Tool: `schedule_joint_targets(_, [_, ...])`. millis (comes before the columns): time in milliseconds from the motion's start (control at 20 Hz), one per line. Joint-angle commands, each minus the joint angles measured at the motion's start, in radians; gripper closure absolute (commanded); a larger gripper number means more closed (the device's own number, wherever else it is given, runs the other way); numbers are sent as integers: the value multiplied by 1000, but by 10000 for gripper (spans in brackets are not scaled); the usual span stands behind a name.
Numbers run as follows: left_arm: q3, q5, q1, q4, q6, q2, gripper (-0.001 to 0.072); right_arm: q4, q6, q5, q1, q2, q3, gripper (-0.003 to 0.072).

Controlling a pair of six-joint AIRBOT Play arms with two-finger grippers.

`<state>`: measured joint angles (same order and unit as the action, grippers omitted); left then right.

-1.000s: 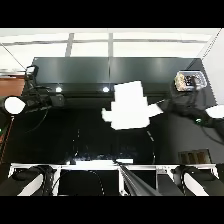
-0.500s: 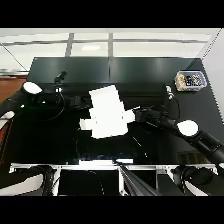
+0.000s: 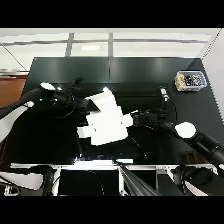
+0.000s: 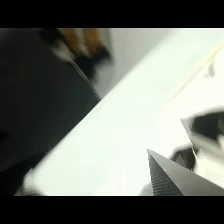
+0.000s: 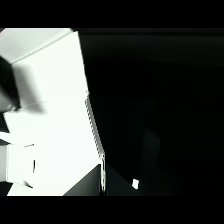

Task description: Fold the box and place the chain.

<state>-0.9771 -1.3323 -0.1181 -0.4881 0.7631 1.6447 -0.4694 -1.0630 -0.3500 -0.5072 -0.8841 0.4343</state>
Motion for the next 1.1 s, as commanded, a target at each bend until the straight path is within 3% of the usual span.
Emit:
schedule_joint_targets(0, [-26,-181,-11,-77,-84,41,10,-19,1,4,-1,1,0,667])
schedule_joint_targets(100, [-26,-174,-18,-113,-83,41,34,-22,1,8,-2,1,0,668])
schedule_joint_targets(300, [-26,-158,-41,-98,-137,41,298,-22,1,15,-2,1,0,668])
schedule_joint_targets(350, [-26,-161,-45,-100,-145,41,328,-22,1,15,-1,1,0,668])
schedule_joint_targets(400, [-26,-159,-49,-99,-157,41,405,-22,1,16,-2,1,0,668])
schedule_joint_targets(450, [-26,-142,-52,-98,-159,41,561,-22,1,14,-2,1,0,668])
schedule_joint_targets(550, [-26,-119,-55,-99,-163,41,686,-37,1,1,-2,1,0,666])
schedule_joint_targets(600, [-26,-116,-54,-99,-163,41,685,-40,0,-11,3,1,0,553])
schedule_joint_targets(650, [-26,-116,-54,-100,-161,40,685,-40,0,-28,12,2,0,203])
schedule_joint_targets(700, [-26,-116,-54,-110,-161,31,687,-48,6,-68,34,4,6,-31])
schedule_joint_targets(800, [-20,-118,-54,-129,-148,-11,687,-159,70,-255,110,14,58,-28])
schedule_joint_targets(900, [63,-64,-55,-58,-196,-94,688,-293,126,-456,190,33,122,-28])
schedule_joint_targets(1050, [192,123,-67,-32,-329,-280,687,-452,144,-544,271,41,158,-28])
